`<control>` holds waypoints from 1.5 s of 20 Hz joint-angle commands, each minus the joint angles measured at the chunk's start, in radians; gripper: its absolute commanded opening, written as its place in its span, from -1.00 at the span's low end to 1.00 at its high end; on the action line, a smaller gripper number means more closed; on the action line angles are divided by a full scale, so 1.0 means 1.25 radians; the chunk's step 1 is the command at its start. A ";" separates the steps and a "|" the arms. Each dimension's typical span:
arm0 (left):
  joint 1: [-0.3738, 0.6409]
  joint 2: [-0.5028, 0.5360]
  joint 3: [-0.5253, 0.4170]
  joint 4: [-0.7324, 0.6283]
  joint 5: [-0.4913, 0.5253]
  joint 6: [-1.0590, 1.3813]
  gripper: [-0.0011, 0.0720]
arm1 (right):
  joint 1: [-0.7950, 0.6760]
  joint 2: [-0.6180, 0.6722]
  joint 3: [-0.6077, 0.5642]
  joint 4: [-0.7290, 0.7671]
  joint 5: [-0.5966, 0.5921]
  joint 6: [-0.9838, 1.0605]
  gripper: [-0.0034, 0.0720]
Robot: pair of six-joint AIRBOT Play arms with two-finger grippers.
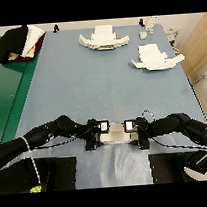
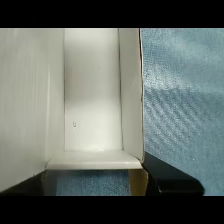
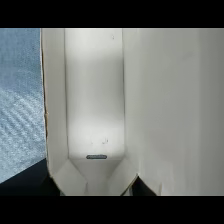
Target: Fold the box.
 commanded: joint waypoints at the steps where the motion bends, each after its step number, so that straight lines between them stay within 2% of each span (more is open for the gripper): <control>1: 0.000 0.000 0.000 0.001 -0.003 0.000 0.11 | 0.001 0.000 0.001 0.001 0.001 0.000 0.44; 6: 0.000 0.000 0.000 0.001 -0.003 0.000 0.11 | 0.001 -0.001 0.000 0.002 -0.002 0.003 0.46; 7: 0.000 0.000 0.000 0.001 -0.003 0.000 0.11 | 0.001 -0.001 0.001 0.000 0.000 0.003 0.64; 8: 0.000 0.000 0.000 0.001 -0.003 0.000 0.11 | 0.001 0.000 0.001 -0.001 -0.001 0.003 1.00; 12: 0.000 0.000 0.000 0.001 -0.003 0.000 0.11 | 0.001 0.047 0.001 -0.051 -0.033 0.056 1.00; 18: 0.000 0.000 0.000 0.001 -0.003 0.000 0.11 | 0.001 0.230 0.003 -0.287 -0.225 0.403 1.00; 20: 0.000 0.000 0.000 0.001 -0.003 0.000 0.11 | 0.001 0.290 0.018 -0.295 -0.305 0.556 1.00; 22: 0.000 0.000 0.000 0.001 -0.003 0.000 0.11 | 0.001 0.331 0.045 -0.234 -0.340 0.753 0.97; 23: 0.000 0.000 0.000 0.001 -0.002 0.000 0.11 | 0.001 0.340 0.052 -0.160 -0.329 0.815 0.78; 24: 0.000 0.000 0.000 0.001 -0.003 0.000 0.11 | 0.001 0.340 0.055 -0.056 -0.304 0.849 0.30; 26: 0.000 0.000 0.000 0.001 -0.002 0.000 0.11 | 0.008 0.310 0.054 0.111 -0.222 0.911 -0.15; 27: 0.000 0.000 0.000 0.001 -0.002 0.000 0.11 | 0.019 0.285 0.054 0.138 -0.173 0.965 -0.56; 28: 0.000 0.000 0.000 0.001 -0.003 0.000 0.11 | 0.034 0.258 0.054 0.139 -0.125 1.018 -0.79; 30: 0.000 0.000 0.000 0.001 -0.003 0.000 0.11 | 0.064 0.199 0.055 0.140 -0.004 1.074 -0.87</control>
